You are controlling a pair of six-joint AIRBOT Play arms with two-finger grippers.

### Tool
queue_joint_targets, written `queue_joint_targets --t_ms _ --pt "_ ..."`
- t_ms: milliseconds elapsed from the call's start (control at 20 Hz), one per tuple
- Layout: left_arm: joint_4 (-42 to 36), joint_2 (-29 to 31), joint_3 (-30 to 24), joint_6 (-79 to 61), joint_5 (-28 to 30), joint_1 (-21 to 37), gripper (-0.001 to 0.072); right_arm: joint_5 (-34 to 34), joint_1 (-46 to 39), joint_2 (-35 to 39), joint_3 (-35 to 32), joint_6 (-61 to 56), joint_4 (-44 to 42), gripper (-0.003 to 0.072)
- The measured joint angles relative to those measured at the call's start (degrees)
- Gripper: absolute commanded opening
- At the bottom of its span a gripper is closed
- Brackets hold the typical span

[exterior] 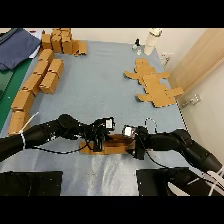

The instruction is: Fold the box.

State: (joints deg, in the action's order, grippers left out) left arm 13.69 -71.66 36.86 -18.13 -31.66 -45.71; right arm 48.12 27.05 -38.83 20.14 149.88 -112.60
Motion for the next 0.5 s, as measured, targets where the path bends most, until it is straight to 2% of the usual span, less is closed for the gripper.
queue_joint_targets --t_ms 200,500 --pt "0.02 0.00 0.00 -0.02 -0.02 0.00 0.0014 2.08 -3.82 -4.52 1.09 8.94 -6.19 0.0707" --pt "0.02 0.00 0.00 0.00 0.00 0.00 0.0014 5.40 -5.14 -5.53 1.99 12.24 -8.20 0.0706"
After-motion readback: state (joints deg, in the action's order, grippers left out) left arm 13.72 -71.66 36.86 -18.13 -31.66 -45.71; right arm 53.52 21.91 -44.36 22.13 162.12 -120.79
